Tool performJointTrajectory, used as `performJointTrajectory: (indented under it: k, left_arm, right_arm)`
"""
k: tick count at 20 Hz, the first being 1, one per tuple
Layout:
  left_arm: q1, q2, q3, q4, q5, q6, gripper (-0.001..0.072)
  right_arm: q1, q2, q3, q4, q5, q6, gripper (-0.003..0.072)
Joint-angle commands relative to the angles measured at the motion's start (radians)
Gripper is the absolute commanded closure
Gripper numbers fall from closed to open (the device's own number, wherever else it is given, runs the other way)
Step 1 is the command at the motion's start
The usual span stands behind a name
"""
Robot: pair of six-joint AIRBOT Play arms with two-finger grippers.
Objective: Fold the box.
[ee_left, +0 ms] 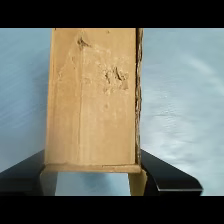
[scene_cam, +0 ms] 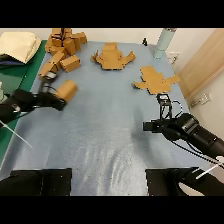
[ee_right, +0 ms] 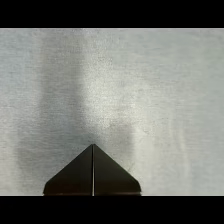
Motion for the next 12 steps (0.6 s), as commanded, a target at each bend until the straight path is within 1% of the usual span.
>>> performJointTrajectory:
  k: [1,3,5,9,12]
  left_arm:
    - [0.234,-0.016,0.001,0.050,0.047,-0.071,0.0179]
    - [0.275,-0.054,0.015,0.050,0.088,-0.071,0.0179]
    - [0.284,-0.111,0.063,0.050,0.107,-0.071,0.0179]
    - [0.281,-0.244,0.193,0.048,0.102,-0.116,0.0179]
    - [0.270,-0.312,0.266,0.046,0.080,-0.118,0.0179]
  right_arm:
    - [0.000,-0.010,0.001,0.001,0.066,0.002,0.0682]
    - [0.000,-0.010,0.001,0.002,0.091,0.002,0.0682]
    - [0.000,-0.010,0.001,0.002,0.100,0.002,0.0682]
    - [0.000,-0.010,0.001,0.020,0.100,0.002,0.0682]
    - [0.000,-0.010,0.001,0.021,0.101,0.002,0.0682]
